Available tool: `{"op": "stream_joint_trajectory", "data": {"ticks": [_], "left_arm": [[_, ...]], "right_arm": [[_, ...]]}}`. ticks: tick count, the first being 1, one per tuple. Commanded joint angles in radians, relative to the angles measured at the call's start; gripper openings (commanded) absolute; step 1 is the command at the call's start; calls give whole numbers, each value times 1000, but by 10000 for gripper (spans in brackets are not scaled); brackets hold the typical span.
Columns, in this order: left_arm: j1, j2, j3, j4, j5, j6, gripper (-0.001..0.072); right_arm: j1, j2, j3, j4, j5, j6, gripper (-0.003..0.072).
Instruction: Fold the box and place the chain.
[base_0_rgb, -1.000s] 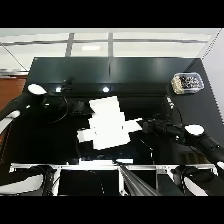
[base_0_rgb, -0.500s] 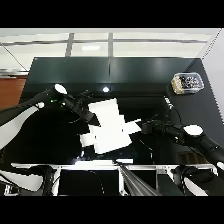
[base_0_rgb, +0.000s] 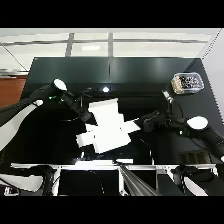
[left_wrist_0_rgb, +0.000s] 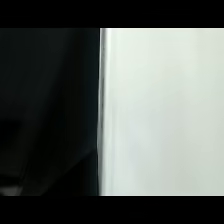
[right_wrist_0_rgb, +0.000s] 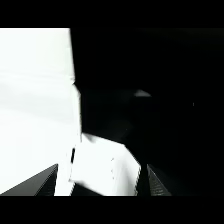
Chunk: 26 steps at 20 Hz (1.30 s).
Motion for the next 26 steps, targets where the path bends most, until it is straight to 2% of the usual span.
{"op": "stream_joint_trajectory", "data": {"ticks": [1,3,5,7,9,10,11,12,14,18,23,26], "left_arm": [[-35,146,-70,-55,208,81,23],[-88,233,-149,-95,348,235,25],[-148,257,-176,-26,377,448,26],[-193,257,-176,37,442,531,27],[-212,256,-176,42,547,558,27],[-214,252,-176,41,592,563,28],[-215,243,-176,43,624,563,29],[-215,230,-176,53,635,563,29],[-215,196,-176,57,618,563,29],[-219,157,-176,66,583,563,29],[-220,157,-176,64,552,609,29],[-220,157,-176,58,550,612,29]], "right_arm": [[-82,1,183,-266,232,6,605],[-119,1,262,-280,250,5,606],[-130,1,291,-248,193,6,606],[-123,-3,289,-170,188,6,606],[-94,-6,281,-242,201,-14,607],[-66,-13,272,-345,221,-32,636],[-35,-23,258,-443,239,-31,714],[-3,-36,236,-491,239,-29,714],[60,-58,200,-482,201,-39,714],[169,-74,138,-491,92,-241,711],[190,-75,59,-487,82,-394,705],[227,-75,17,-426,43,-458,705]]}}
